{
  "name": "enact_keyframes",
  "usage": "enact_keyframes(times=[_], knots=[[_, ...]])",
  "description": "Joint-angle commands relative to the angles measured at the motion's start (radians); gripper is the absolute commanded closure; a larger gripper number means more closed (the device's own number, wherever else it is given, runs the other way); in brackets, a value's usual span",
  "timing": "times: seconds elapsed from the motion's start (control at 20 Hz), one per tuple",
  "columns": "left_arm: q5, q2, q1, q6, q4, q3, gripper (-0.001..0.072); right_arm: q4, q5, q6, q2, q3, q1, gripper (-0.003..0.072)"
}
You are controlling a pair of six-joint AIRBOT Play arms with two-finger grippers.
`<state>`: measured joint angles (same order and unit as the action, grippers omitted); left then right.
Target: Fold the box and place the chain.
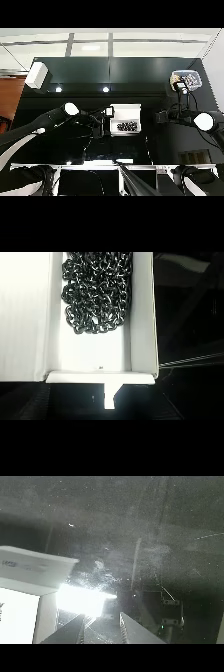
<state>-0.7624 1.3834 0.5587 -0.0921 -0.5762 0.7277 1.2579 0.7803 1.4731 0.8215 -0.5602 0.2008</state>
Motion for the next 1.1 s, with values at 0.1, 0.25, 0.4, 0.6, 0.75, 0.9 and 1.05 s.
enact_keyframes(times=[0.1,0.25,0.4,0.6,0.75,0.9,1.05], knots=[[-0.004,0.024,0.000,-0.066,0.062,0.002,0.0038,-0.001,0.001,0.001,0.000,0.000,0.000,0.0415],[-0.005,0.024,0.000,-0.066,0.065,0.002,0.0232,-0.001,-0.001,0.000,0.000,0.000,0.000,0.0415],[0.007,0.024,-0.003,-0.066,0.058,0.004,0.0381,-0.008,-0.021,0.019,0.000,0.000,0.001,0.0413],[-0.006,0.024,-0.031,-0.061,0.001,0.030,0.0382,-0.072,-0.013,0.084,0.011,-0.017,-0.008,-0.0034],[-0.008,0.025,-0.037,-0.061,0.001,0.034,0.0382,-0.251,-0.001,-0.047,0.116,-0.134,-0.059,-0.0034],[-0.035,0.028,-0.037,-0.061,0.001,0.034,0.0382,-0.439,0.004,-0.226,0.297,-0.308,-0.070,-0.0034],[-0.032,0.030,-0.037,-0.061,0.001,0.034,0.0382,-0.505,0.008,-0.270,0.491,-0.441,-0.049,-0.0034]])
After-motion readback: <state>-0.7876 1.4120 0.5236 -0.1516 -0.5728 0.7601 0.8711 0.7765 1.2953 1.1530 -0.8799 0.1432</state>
